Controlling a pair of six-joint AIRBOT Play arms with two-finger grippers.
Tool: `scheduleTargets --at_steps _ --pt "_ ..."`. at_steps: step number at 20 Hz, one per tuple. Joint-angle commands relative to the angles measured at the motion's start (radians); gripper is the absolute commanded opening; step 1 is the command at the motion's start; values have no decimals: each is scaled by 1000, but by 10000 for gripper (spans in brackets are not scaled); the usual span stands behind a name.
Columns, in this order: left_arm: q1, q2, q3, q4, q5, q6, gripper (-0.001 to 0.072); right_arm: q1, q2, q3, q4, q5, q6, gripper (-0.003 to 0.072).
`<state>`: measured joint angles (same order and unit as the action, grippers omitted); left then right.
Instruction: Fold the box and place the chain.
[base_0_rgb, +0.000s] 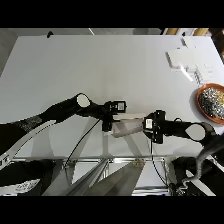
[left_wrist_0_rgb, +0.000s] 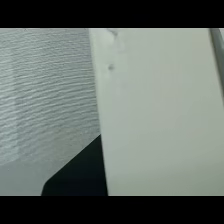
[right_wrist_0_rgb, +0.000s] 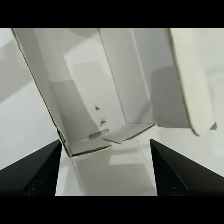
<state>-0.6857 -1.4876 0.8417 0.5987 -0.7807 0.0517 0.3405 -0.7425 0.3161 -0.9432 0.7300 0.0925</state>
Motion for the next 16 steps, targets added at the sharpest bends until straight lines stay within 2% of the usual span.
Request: scheduleTargets --at_steps 1,5,11,16 --pt "0 0 0 0 -2 0 12 -55 -72 35 116 40 -166 656" --pt "-1 0 0 0 -2 0 12 -109 -129 35 137 57 -237 656" --pt "0 0 0 0 -2 0 12 -159 -214 37 311 98 -409 656" --pt "0 0 0 1 -2 0 12 -162 -299 37 323 109 -413 656"
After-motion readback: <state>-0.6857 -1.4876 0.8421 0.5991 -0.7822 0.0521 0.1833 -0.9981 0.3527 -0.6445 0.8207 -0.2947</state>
